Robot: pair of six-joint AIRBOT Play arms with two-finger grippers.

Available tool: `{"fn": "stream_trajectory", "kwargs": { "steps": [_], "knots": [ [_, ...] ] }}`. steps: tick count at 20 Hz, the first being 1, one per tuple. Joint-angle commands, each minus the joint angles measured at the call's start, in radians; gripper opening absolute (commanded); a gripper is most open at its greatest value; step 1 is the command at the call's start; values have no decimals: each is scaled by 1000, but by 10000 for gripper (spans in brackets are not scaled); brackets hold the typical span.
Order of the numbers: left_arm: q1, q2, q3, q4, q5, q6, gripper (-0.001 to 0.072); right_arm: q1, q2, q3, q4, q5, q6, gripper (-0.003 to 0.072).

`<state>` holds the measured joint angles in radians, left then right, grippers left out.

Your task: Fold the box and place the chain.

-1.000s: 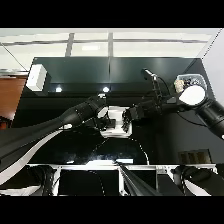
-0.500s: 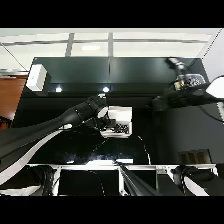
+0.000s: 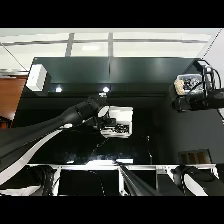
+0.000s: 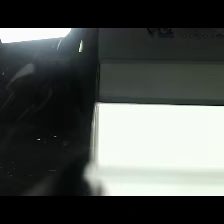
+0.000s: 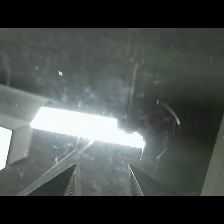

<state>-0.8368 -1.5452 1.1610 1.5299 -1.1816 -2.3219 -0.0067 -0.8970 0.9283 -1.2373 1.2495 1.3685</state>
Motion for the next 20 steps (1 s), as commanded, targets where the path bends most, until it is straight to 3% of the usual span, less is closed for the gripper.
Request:
{"fn": "stream_trajectory", "kwargs": {
  "steps": [1, 6, 9, 11, 13, 14, 15, 16, 17, 20],
  "knots": [
    [-18, 26, 60, 53, -6, -42, 572, -8, 3, -47, -2, -15, 8, 380],
    [-55, 215, 52, 222, -63, 126, 572, -8, 3, -50, 0, -21, 9, 380],
    [10, 362, -60, 349, -148, 216, 573, -8, 3, -50, 3, -19, 17, 380],
    [126, 472, -197, 338, -124, 262, 573, -8, 3, -50, 22, -20, 32, 381],
    [299, 562, -349, 161, 21, 382, 573, -8, 3, -50, 51, -24, 35, 380],
    [393, 585, -418, -42, 115, 588, 590, -8, 3, -50, 60, -26, 39, 381],
    [480, 585, -482, -321, 143, 949, 703, -8, 3, -50, 60, -27, 52, 381],
    [539, 573, -529, -557, 96, 1332, 715, -8, 3, -50, 59, -31, 63, 381],
    [562, 563, -566, -692, 65, 1593, 715, -8, 3, -50, 60, -32, 69, 380],
    [531, 543, -615, -733, 143, 1969, 715, -8, 3, -50, 60, -31, 104, 380]
  ]
}}
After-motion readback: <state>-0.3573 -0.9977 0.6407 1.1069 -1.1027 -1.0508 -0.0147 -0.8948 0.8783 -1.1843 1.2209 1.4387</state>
